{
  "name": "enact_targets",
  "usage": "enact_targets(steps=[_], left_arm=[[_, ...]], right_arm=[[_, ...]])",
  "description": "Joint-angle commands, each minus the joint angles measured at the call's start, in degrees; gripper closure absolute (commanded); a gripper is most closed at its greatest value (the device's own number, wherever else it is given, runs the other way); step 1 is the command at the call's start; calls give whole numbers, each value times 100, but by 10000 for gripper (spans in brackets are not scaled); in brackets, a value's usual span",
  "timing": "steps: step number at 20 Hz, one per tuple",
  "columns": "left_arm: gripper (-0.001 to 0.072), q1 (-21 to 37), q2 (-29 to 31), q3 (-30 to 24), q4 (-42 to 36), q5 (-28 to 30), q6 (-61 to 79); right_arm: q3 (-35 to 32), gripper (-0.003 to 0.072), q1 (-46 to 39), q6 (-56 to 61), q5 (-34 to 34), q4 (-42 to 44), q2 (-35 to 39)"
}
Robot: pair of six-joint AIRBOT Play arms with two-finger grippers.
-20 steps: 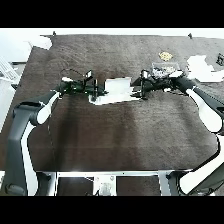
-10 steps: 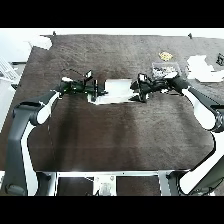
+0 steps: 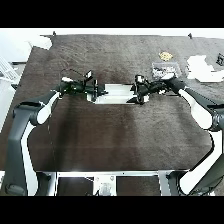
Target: Fold the box and place the chain.
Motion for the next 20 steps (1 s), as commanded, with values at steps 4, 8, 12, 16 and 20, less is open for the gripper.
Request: enact_targets(steps=[4,8,12,16,20], left_arm=[[687,0,4,7,-4,13,0],[687,0,4,7,-4,13,0],[687,0,4,7,-4,13,0],[687,0,4,7,-4,13,0],[687,0,4,7,-4,13,0]], right_arm=[[7,9,9,22,-17,-7,-129],[7,9,11,31,-20,223,-140],[7,10,42,39,-20,249,-181],[7,10,57,39,-20,249,-229],[9,10,57,39,-24,251,-280]])
